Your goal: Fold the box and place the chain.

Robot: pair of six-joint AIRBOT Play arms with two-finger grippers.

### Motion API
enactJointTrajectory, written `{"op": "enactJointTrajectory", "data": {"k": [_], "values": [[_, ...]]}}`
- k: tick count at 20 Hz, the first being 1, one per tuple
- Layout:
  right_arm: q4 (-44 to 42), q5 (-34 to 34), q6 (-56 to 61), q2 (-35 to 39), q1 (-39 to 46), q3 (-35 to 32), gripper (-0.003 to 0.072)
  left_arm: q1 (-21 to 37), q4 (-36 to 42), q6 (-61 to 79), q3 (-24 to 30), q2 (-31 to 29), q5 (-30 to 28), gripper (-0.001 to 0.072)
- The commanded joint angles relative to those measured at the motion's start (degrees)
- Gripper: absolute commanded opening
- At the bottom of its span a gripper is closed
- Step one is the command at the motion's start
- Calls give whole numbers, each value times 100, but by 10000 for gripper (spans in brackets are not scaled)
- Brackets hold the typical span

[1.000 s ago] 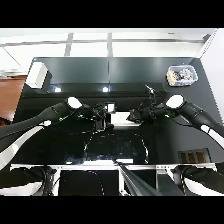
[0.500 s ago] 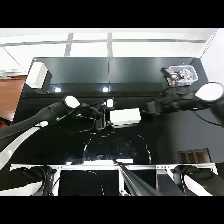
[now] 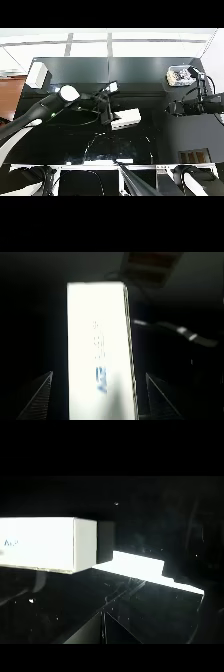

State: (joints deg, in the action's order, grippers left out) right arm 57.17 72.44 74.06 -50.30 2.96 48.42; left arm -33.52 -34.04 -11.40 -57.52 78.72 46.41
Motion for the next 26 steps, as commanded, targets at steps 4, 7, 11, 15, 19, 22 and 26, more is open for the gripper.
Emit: {"op": "enactJointTrajectory", "data": {"k": [4,7,11,15,19,22,26], "values": [[-96,-90,35,31,48,-39,16,-348,17,-1755,-1309,1381,-61,716],[-96,-87,35,31,48,-39,16,-358,-162,-1908,-1423,1574,146,717],[-96,-186,33,31,48,-39,17,-361,-271,-1908,-1423,1628,601,716],[-96,-221,33,31,48,-39,16,-361,-448,-1910,-1425,1628,824,716],[-98,-219,33,31,48,-39,17,-363,-455,-1910,-1467,1628,898,716],[-101,-221,35,31,48,-39,16,-389,-629,-1910,-1554,1631,962,717],[-101,-219,35,31,48,-39,16,-649,-1526,-2138,-1698,1631,979,716]]}}
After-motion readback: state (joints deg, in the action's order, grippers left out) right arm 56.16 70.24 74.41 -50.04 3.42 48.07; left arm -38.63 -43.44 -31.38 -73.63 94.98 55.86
